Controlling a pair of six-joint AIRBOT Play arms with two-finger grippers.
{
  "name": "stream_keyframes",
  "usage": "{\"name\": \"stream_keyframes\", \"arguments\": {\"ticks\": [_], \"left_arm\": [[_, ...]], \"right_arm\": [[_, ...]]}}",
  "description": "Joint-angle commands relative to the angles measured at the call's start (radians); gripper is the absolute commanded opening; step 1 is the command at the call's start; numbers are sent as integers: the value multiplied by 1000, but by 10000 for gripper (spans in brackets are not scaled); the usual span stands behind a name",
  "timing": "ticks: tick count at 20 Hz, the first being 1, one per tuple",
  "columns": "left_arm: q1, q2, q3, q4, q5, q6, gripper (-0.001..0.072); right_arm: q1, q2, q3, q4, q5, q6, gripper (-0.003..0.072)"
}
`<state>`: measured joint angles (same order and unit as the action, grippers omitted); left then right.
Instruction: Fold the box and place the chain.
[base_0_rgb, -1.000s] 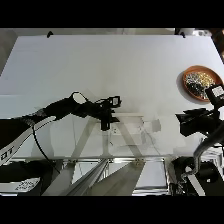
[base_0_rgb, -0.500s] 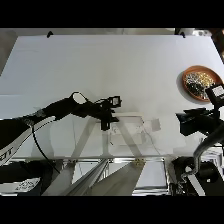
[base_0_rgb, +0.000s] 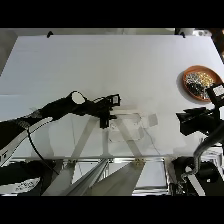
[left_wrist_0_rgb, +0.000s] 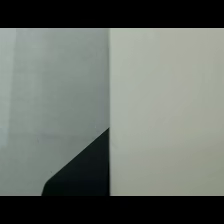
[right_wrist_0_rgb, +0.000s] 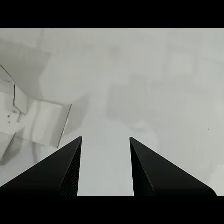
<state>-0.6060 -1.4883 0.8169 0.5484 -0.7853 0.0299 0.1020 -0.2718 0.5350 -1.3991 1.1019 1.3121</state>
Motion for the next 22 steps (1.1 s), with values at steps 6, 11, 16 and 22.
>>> {"name": "stream_keyframes", "arguments": {"ticks": [6,11,16,22], "left_arm": [[0,1,0,55,-36,-26,7],[0,1,0,51,-61,1,7],[0,1,0,47,-60,12,7],[0,1,0,48,-48,15,10]], "right_arm": [[0,-1,0,0,-6,0,339],[0,-1,0,0,-6,0,339],[0,-1,0,0,-6,0,339],[0,-1,0,0,-6,0,339]]}}
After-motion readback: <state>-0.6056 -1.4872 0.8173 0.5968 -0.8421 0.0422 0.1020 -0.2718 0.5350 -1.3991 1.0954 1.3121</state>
